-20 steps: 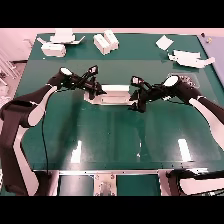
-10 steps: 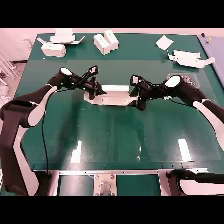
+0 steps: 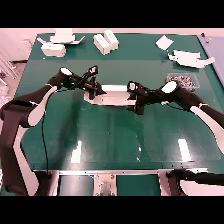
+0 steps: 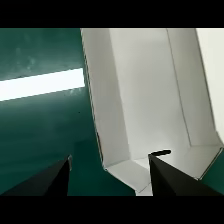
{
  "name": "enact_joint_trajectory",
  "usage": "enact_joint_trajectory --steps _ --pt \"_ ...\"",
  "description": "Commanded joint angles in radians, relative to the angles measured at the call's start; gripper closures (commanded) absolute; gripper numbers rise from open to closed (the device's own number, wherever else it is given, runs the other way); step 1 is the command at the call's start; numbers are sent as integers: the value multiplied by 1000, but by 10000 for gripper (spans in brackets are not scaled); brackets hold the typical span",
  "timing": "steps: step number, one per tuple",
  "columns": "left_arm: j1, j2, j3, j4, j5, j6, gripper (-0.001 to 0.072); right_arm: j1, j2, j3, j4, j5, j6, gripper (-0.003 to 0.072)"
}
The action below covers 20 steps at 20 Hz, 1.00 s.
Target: Fold the box and place the chain.
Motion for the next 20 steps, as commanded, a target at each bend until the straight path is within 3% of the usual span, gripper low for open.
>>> enact_joint_trajectory --steps 1,7,8,9,13,14,20 --pt "-1 0 1 0 0 0 687 9 1 -48 77 -171 -106 134" --pt "-1 0 1 0 0 0 687 9 1 -72 216 -303 -260 134" --pt "-1 0 1 0 0 0 687 8 1 -72 218 -302 -275 115" --pt "-1 0 1 0 0 0 687 8 1 -72 221 -299 -294 25" --pt "-1 0 1 0 0 0 686 8 1 -72 239 -299 -366 24" --pt "-1 0 1 0 0 0 687 5 1 -72 239 -297 -367 -21" --pt "-1 0 1 0 0 0 687 -87 -30 -36 367 -132 -463 -21"
